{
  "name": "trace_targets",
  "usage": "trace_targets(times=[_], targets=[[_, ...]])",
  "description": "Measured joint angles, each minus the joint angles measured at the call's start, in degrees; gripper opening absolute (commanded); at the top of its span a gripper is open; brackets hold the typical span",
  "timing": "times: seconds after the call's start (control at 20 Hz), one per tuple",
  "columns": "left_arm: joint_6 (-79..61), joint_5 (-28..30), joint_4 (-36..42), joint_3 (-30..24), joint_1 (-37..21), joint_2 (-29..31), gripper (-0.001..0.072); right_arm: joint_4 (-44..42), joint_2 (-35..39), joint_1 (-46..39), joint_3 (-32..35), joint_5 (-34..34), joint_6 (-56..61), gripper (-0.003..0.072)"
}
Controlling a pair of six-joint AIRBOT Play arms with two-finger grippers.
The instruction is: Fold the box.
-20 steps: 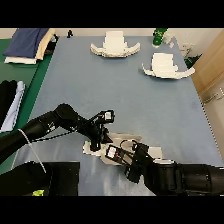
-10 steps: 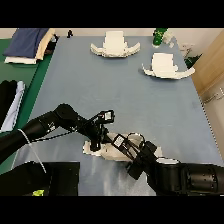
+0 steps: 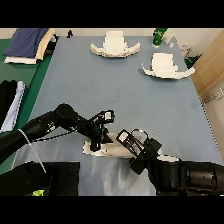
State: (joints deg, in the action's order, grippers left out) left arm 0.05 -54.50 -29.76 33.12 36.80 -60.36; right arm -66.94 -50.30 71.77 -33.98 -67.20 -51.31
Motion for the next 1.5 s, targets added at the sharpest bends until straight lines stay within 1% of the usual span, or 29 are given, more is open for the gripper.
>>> trace_targets(times=[0.15,0.3,0.4,0.55,0.65,0.8,0.9,1.0,1.5], targets=[[0.0,-0.1,0.0,0.0,0.0,0.0,0.0014,-1.5,3.0,-4.2,2.8,5.0,-6.8,0.0717],[0.0,0.0,0.0,0.0,0.0,0.0,0.0015,-5.9,8.3,-9.9,6.8,11.3,-18.0,0.0717],[0.0,0.0,0.0,0.0,0.0,0.0,0.0015,-12.6,11.3,-15.5,9.4,14.6,-30.0,0.0717],[0.0,0.0,0.0,0.0,0.0,0.0,0.0014,-26.3,13.0,-24.8,11.6,16.9,-51.6,0.0717],[0.0,0.0,0.0,0.0,0.0,0.0,0.0015,-35.5,12.5,-30.9,12.3,17.3,-65.1,0.0716],[0.0,0.0,0.0,0.0,0.0,0.0,0.0015,-46.3,9.9,-37.6,12.8,17.6,-80.1,0.0717],[0.0,0.0,0.0,0.0,0.0,0.0,0.0015,-50.0,7.9,-39.7,13.0,17.7,-85.5,0.0716],[0.0,0.0,0.0,0.0,0.0,0.0,0.0014,-51.6,6.6,-40.8,13.0,18.0,-88.6,0.0715],[0.0,0.0,0.0,0.0,0.0,0.0,0.0015,-50.9,2.3,-42.1,13.2,18.5,-93.7,0.0714]])
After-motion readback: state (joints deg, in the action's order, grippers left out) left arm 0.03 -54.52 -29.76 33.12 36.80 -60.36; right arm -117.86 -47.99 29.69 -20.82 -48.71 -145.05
